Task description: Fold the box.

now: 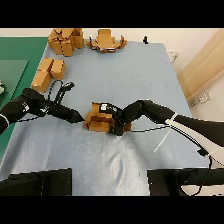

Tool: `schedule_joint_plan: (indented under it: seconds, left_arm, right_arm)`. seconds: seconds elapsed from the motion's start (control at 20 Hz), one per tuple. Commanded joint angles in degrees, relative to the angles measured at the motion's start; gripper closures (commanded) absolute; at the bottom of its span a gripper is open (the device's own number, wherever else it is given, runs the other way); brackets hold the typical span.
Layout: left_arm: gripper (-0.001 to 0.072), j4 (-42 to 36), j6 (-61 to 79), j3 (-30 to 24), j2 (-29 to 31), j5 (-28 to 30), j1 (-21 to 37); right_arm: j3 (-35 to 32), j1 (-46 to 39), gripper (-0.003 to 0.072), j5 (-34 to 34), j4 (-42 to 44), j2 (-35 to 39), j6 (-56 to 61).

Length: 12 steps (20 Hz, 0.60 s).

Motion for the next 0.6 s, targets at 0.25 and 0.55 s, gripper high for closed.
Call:
schedule_joint_plan:
  seconds: [0.25, 0.55]
  left_arm:
    - [0.0446, -3.61, 3.15, -0.11, -2.14, -1.20, -1.09]
    - [0.0496, -10.12, 5.49, 0.76, -1.88, -5.86, 5.55]
  right_arm:
    - [-0.04, 0.09, 0.0680, -1.01, -0.04, 0.02, 0.04]
    - [-0.04, 0.09, 0.0680, -1.55, -0.04, 0.04, 0.02]
